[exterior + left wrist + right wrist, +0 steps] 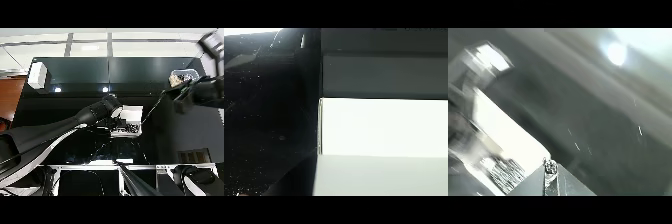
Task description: Fold the box and place the chain.
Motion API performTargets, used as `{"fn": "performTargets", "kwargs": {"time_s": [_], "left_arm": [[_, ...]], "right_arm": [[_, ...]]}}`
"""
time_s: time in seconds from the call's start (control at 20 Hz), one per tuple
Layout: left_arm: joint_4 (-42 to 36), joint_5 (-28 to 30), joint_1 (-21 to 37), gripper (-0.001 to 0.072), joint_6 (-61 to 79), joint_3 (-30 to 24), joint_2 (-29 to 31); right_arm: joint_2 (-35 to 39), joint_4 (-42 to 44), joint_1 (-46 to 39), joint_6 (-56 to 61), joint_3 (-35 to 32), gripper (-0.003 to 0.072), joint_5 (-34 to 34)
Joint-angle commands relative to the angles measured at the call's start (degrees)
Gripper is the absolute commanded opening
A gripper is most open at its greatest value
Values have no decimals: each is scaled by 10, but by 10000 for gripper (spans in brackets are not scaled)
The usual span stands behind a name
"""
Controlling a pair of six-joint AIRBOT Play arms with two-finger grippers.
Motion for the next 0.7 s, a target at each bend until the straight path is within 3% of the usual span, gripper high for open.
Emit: {"fn": "performTargets", "kwargs": {"time_s": [0.0,0.15,0.25,0.4,0.65], "left_arm": [[0,0,0,29,0,0,0],[0,0,0,29,0,0,0],[0,0,0,29,0,0,0],[0,0,0,29,0,0,0],[0,1,0,29,0,0,0]], "right_arm": [[4,106,0,9,53,18,21],[-14,192,1,8,45,18,33],[-22,200,1,9,12,18,32],[-32,210,1,20,-77,18,23],[-33,223,1,31,-238,19,-68]]}}
